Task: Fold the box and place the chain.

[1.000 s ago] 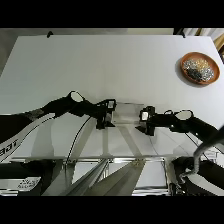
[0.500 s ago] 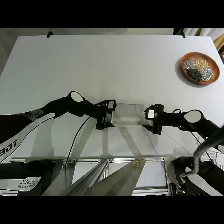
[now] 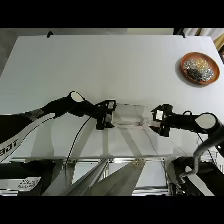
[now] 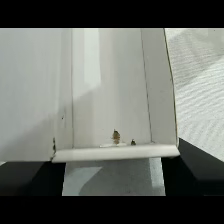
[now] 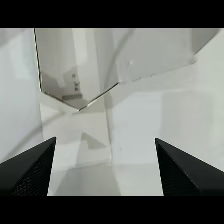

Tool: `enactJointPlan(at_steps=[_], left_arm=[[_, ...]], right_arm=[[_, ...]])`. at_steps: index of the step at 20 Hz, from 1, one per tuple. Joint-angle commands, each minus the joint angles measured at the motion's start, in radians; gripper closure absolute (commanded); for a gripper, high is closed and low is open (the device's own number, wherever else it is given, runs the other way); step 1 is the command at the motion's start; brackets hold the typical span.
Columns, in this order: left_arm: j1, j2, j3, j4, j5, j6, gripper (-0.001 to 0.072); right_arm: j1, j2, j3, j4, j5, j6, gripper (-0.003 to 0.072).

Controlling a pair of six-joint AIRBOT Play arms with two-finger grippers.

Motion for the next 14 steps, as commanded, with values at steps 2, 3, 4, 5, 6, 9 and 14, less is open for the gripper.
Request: enactJointPlan(at_steps=[2, 3, 4, 5, 6, 9, 14], left_arm=[[0.001, 0.001, 0.000, -0.001, 0.003, 0.000, 0.0501], [0.001, 0.001, 0.000, -0.001, 0.003, 0.000, 0.0501], [0.001, 0.001, 0.000, -0.002, 0.003, 0.000, 0.0502], [0.001, 0.001, 0.000, -0.001, 0.003, 0.000, 0.0502], [0.001, 0.001, 0.000, -0.001, 0.003, 0.000, 0.0504], [0.003, 0.021, 0.000, 0.016, 0.007, 0.000, 0.0700], [0.003, 0.095, 0.000, 0.131, 0.098, -0.163, 0.0704]], right_arm=[[-0.003, 0.156, 0.000, 0.132, 0.101, 0.036, 0.0055], [-0.003, 0.157, 0.000, 0.183, 0.118, 0.036, 0.0130], [-0.003, 0.157, 0.000, 0.214, 0.122, 0.036, 0.0166], [-0.003, 0.157, 0.000, 0.232, 0.121, 0.036, 0.0166], [-0.003, 0.157, 0.000, 0.241, 0.122, 0.036, 0.0166], [-0.003, 0.157, 0.000, 0.273, 0.123, 0.036, 0.0166], [-0.003, 0.157, 0.000, 0.337, 0.122, 0.035, 0.0166]])
